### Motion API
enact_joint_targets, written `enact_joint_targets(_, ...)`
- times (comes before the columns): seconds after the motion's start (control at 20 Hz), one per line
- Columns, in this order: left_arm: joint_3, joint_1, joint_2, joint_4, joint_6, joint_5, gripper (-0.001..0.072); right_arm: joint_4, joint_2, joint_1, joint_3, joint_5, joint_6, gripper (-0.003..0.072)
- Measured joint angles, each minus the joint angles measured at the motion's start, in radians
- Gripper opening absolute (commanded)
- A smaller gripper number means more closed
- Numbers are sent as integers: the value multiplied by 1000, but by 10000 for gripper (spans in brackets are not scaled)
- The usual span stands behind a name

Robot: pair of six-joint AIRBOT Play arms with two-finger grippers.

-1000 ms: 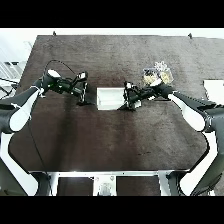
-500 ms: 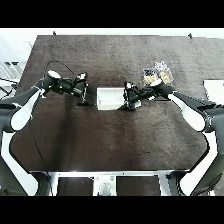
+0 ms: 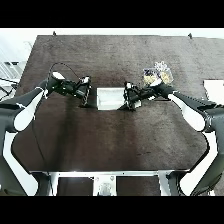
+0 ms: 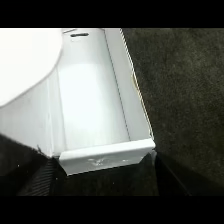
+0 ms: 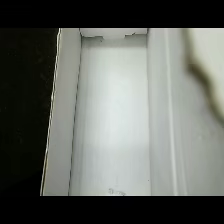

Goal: Fold the box and place the chain.

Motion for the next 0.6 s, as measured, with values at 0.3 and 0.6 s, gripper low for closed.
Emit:
enact_joint_targets(0.3, -2, -22, -3, 2, 0, 32, 720, 1, 0, 0, 0, 0, 0, 585)
enact_joint_targets(0.6, -5, -39, -31, -12, 2, 61, 711, 1, 0, 0, 0, 0, 0, 585)
